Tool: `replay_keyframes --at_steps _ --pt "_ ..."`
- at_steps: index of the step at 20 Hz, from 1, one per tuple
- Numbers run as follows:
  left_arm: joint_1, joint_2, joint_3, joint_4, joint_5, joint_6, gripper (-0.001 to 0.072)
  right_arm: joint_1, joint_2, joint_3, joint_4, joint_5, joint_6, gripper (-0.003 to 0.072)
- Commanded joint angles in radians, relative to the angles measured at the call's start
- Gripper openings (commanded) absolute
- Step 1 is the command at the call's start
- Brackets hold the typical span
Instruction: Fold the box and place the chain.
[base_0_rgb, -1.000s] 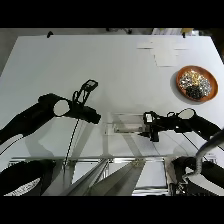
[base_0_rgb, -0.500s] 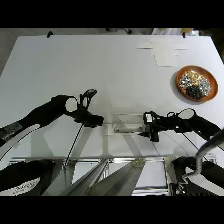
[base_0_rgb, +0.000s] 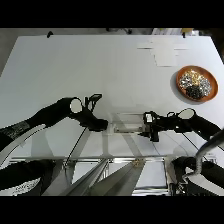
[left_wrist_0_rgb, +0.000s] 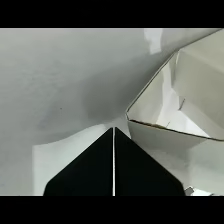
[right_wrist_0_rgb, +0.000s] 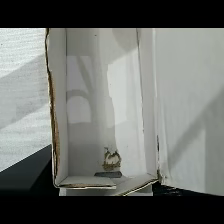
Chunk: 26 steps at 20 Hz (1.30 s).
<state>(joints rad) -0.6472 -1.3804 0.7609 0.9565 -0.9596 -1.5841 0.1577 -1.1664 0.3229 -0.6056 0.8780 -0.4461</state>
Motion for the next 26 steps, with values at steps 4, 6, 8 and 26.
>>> replay_keyframes --at_steps 4,6,8,26 --pt "-0.009 0.058 0.0 -0.092 0.014 0.082 0.0006 0.0 0.0 0.001 0.0 0.0 0.0 0.0409" --pt "-0.01 0.081 0.0 -0.093 0.019 0.082 0.0009 0.0 0.0 0.001 0.0 0.0 0.0 0.0409" --pt "-0.016 0.097 0.0 -0.1 0.034 0.082 0.0016 0.0 0.0 0.001 0.0 0.0 0.0 0.0409" --pt "-0.068 0.1 0.0 -0.182 0.091 0.1 0.0274 0.0 0.0 0.001 0.0 0.0 0.0 0.0409"
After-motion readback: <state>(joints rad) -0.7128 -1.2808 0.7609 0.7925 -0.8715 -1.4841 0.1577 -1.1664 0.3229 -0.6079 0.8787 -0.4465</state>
